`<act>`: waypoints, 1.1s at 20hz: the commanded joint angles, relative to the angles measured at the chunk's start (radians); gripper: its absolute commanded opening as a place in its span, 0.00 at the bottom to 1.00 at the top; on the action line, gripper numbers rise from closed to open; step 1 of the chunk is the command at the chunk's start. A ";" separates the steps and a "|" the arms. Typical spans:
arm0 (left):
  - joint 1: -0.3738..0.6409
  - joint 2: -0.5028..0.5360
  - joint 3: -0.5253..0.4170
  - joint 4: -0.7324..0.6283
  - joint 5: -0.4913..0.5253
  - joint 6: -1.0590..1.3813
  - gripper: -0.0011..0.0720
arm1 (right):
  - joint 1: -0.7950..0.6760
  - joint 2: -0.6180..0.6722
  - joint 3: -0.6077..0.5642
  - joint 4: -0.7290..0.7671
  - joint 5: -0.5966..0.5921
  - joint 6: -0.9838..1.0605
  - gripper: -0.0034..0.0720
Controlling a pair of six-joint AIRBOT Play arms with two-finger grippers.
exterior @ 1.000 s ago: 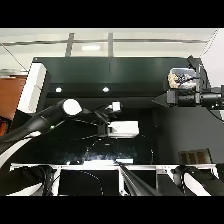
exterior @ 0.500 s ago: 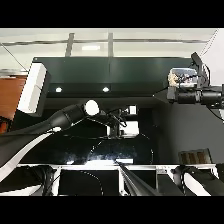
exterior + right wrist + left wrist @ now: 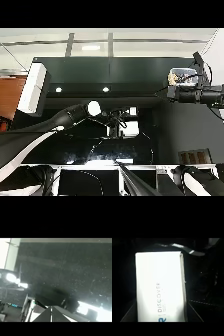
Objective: Fold the box and place the chain.
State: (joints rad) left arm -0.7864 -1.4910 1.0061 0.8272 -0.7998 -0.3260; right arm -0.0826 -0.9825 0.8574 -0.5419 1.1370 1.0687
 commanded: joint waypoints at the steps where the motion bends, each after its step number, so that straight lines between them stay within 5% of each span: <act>1: -0.008 -0.058 0.000 0.002 0.034 -0.024 0.99 | -0.001 0.001 0.001 -0.002 -0.023 0.008 0.07; 2: -0.011 -0.071 0.000 0.006 0.032 -0.026 0.97 | -0.002 0.001 0.001 -0.002 -0.028 0.008 0.07; 4: -0.001 -0.057 0.001 0.014 0.031 -0.026 0.58 | -0.028 0.001 0.001 -0.002 -0.023 0.009 0.07; 8: 0.127 0.102 -0.002 0.091 -0.072 -0.140 0.40 | -0.149 0.001 0.001 -0.002 0.055 0.012 0.07; 13: 0.518 0.352 -0.127 0.276 -0.344 -0.331 0.40 | -0.223 0.001 0.001 -0.032 0.096 0.011 0.07; 18: 1.089 0.527 -0.330 0.362 -0.435 -0.334 0.41 | -0.222 0.001 0.000 -0.045 0.090 -0.003 0.07; 22: 1.370 0.534 -0.336 0.414 -0.445 -0.334 0.42 | -0.223 0.001 0.000 -0.059 0.089 -0.003 0.07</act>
State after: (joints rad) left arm 0.3752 -0.9833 0.6949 1.1812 -1.2175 -0.6518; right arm -0.3031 -0.9821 0.8574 -0.5903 1.2255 1.0687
